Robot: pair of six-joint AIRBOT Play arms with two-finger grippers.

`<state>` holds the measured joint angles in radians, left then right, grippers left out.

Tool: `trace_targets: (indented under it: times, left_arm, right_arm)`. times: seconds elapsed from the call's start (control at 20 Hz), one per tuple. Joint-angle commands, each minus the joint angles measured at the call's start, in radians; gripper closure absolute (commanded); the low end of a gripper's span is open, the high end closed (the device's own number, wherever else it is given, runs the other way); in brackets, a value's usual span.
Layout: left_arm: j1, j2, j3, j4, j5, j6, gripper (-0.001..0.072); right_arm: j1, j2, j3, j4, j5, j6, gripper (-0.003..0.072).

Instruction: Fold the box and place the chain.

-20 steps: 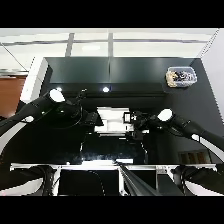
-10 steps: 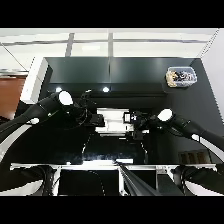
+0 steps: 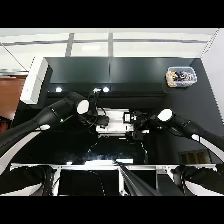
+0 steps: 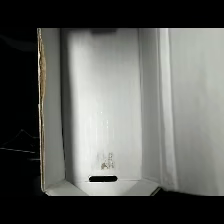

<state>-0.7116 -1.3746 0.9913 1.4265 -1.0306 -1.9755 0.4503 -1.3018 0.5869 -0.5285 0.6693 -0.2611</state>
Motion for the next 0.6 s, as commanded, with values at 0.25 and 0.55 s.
trace_targets:
  times: [0.25, 0.55]
  left_arm:
    - [-0.055, -0.04, 0.016, 0.079, -0.019, -0.291, 0.0102]
    - [-0.063, -0.054, 0.016, 0.082, -0.018, -0.326, 0.0273]
  right_arm:
    - [0.0, 0.0, 0.0, 0.0, 0.0, 0.0, 0.0559]
    - [0.0, 0.0, 0.0, 0.0, 0.0, 0.0, 0.0559]
